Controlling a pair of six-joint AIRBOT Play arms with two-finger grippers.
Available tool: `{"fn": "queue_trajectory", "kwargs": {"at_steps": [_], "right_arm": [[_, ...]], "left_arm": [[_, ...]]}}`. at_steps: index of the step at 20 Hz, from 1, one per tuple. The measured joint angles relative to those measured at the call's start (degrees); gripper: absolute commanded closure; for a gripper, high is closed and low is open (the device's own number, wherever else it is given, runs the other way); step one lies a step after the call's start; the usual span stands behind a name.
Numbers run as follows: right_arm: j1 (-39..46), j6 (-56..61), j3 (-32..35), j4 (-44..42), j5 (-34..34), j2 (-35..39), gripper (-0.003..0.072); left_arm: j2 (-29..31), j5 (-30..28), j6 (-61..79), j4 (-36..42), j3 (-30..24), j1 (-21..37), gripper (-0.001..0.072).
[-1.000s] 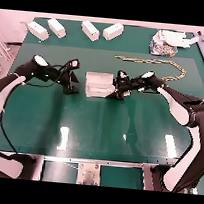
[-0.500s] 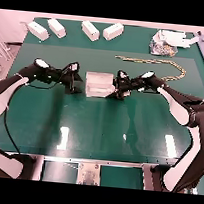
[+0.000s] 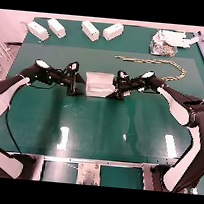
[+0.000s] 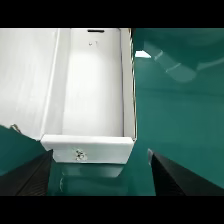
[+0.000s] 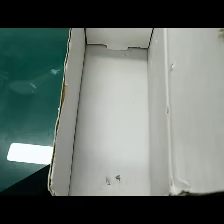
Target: Fold the box and place the chain.
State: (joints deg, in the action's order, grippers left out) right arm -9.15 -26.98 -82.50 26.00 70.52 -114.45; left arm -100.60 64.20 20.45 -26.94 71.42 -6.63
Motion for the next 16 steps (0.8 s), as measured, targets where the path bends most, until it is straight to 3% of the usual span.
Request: {"fn": "queue_trajectory", "kwargs": {"at_steps": [16], "right_arm": [[0.0, 0.0, 0.0, 0.0, 0.0, 0.0, 0.0111]], "left_arm": [[-1.6, -1.1, 2.8, 1.6, 0.5, 0.0, -0.0011]]}}
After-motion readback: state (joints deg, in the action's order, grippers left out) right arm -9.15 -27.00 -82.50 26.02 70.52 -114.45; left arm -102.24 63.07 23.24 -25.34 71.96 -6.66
